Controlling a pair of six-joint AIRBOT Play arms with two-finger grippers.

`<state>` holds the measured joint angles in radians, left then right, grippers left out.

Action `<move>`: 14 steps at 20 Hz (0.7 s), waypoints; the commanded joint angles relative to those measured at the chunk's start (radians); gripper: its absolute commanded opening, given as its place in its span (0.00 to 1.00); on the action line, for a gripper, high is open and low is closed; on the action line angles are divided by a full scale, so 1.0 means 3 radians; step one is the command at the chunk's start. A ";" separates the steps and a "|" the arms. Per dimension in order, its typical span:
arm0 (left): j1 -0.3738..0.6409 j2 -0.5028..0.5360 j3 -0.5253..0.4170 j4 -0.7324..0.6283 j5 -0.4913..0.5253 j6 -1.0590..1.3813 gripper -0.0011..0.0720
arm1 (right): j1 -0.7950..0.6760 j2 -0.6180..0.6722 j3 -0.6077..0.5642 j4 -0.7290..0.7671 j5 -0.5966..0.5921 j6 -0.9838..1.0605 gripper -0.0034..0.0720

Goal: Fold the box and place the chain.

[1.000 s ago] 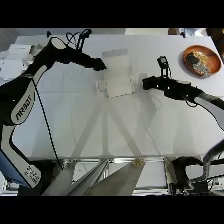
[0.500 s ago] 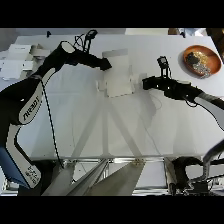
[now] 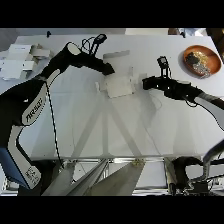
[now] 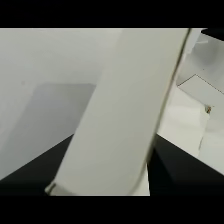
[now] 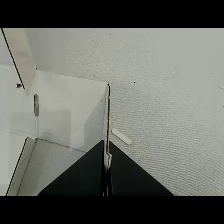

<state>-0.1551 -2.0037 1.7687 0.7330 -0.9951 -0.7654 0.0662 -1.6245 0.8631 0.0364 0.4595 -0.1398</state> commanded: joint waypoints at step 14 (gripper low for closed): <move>-0.0216 0.0048 0.0003 0.0673 -0.0031 0.0272 0.39 | 0.0004 -0.0001 -0.0001 0.0001 0.0000 0.0001 0.07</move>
<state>-0.2039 -1.9900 1.7691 0.8757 -1.0187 -0.6769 0.0662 -1.6245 0.8631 0.0364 0.4580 -0.1394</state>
